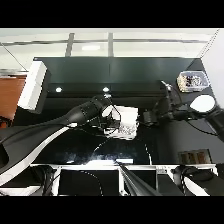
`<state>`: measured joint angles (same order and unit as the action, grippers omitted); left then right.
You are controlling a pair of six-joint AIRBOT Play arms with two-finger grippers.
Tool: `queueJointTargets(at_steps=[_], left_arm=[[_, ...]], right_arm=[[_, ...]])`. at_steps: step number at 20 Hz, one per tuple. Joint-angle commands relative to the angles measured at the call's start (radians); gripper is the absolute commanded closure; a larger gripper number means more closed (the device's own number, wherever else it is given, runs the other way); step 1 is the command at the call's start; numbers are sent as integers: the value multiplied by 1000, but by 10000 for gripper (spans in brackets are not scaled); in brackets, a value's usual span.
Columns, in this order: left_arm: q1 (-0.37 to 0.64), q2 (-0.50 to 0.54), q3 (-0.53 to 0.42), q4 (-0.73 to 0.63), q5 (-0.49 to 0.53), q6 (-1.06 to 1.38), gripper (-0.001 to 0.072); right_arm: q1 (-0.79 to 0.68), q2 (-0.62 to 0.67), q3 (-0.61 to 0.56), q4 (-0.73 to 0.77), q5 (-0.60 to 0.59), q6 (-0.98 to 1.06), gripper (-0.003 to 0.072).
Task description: Fold the box and place the chain.
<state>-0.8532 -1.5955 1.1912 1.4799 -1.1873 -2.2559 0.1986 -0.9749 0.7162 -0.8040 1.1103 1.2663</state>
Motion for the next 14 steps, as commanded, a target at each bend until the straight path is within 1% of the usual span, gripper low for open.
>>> queueJointTargets(at_steps=[1,2,3,4,5,6,8,10,14], left_arm=[[1,0,0,0,0,0,684],[1,0,0,0,0,0,684],[1,0,0,0,0,0,684],[1,0,0,0,0,0,684],[1,0,0,0,0,0,684],[1,0,0,0,0,0,684],[1,0,0,0,0,0,684],[1,0,0,0,0,0,684],[1,0,0,0,0,0,684]], right_arm=[[-92,21,-30,-270,35,-64,329],[-91,21,-67,-279,-10,-124,329],[-85,21,-107,-230,-64,-224,323],[-72,21,-148,-146,-116,-383,226],[-56,20,-179,-93,-167,-496,71],[-33,20,-202,-67,-225,-595,30],[18,19,-229,-71,-298,-821,30],[56,6,-243,-63,-303,-1118,32],[58,-87,-243,52,-311,-1279,34]])
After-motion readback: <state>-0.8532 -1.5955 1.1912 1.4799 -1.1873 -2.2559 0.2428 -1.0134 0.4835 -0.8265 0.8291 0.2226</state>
